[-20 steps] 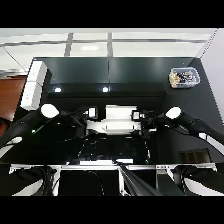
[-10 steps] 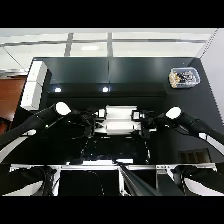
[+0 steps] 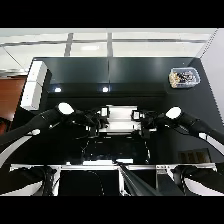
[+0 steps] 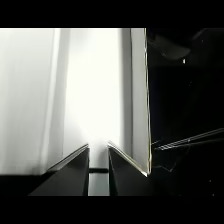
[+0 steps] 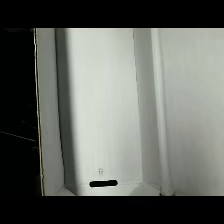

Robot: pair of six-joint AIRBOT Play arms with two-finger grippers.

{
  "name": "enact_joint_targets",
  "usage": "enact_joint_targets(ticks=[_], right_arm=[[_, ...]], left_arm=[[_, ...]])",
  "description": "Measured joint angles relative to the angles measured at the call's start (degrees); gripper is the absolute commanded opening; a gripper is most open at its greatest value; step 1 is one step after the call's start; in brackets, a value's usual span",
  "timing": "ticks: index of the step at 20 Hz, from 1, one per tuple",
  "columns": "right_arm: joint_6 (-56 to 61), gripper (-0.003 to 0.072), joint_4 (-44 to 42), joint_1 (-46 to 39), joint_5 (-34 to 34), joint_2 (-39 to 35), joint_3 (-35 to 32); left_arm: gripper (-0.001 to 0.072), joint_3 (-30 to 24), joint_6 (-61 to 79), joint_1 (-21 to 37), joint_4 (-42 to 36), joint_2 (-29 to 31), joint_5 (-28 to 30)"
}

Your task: Fold the box and place the chain.

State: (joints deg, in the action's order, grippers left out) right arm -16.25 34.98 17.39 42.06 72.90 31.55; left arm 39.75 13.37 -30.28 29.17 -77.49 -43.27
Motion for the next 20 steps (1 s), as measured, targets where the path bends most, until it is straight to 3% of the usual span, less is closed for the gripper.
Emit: enact_joint_targets(ticks=[6, 8, 10, 11, 13, 14, 15, 16, 17, 18, 19, 20], right_arm=[[-0.02, 0.0254, 0.02, 0.00, 0.00, 0.00, 0.00], [0.00, 0.0254, 0.02, 0.00, 0.02, 0.00, 0.00], [-0.02, 0.0254, 0.02, 0.00, 0.02, 0.00, 0.00], [-0.02, 0.0254, 0.02, 0.00, 0.02, 0.00, 0.00], [-0.02, 0.0254, 0.02, 0.00, 0.02, 0.00, 0.00], [-0.02, 0.0254, 0.02, 0.00, 0.02, 0.00, 0.00], [0.00, 0.0254, 0.02, 0.00, 0.02, 0.00, 0.00], [0.00, 0.0254, 0.02, 0.00, 0.02, 0.00, 0.00], [0.00, 0.0254, 0.02, 0.00, 0.02, 0.00, 0.00], [-0.02, 0.0254, 0.02, 0.00, 0.02, 0.00, 0.00], [-0.02, 0.0254, 0.02, 0.00, 0.02, 0.00, 0.00], [-0.02, 0.0254, 0.02, 0.00, 0.02, 0.00, 0.00]], left_arm=[[0.0158, 0.17, 0.07, -1.84, -3.39, -1.55, 2.12], [0.0094, 0.17, 0.07, -1.99, -3.74, -1.68, 2.25], [0.0082, 0.17, 0.09, -2.08, -3.91, -1.75, 2.40], [0.0095, 0.17, 0.11, -2.10, -3.98, -1.77, 2.40], [0.0415, 0.17, 0.20, -2.14, -4.11, -1.77, 2.49], [0.0401, 0.17, 0.15, -2.14, -4.24, -1.77, 2.45], [0.0236, 0.17, 0.15, -2.14, -4.24, -1.77, 2.54], [0.0181, 0.17, 0.11, -2.14, -4.13, -1.77, 2.73], [0.0263, 0.17, 0.11, -2.14, -4.04, -1.77, 2.78], [0.0411, 0.17, 0.11, -2.19, -4.04, -1.77, 2.67], [0.0431, 0.17, -0.02, -2.21, -4.11, -1.77, 2.64], [0.0346, 0.17, -0.02, -2.21, -4.09, -1.77, 2.62]])
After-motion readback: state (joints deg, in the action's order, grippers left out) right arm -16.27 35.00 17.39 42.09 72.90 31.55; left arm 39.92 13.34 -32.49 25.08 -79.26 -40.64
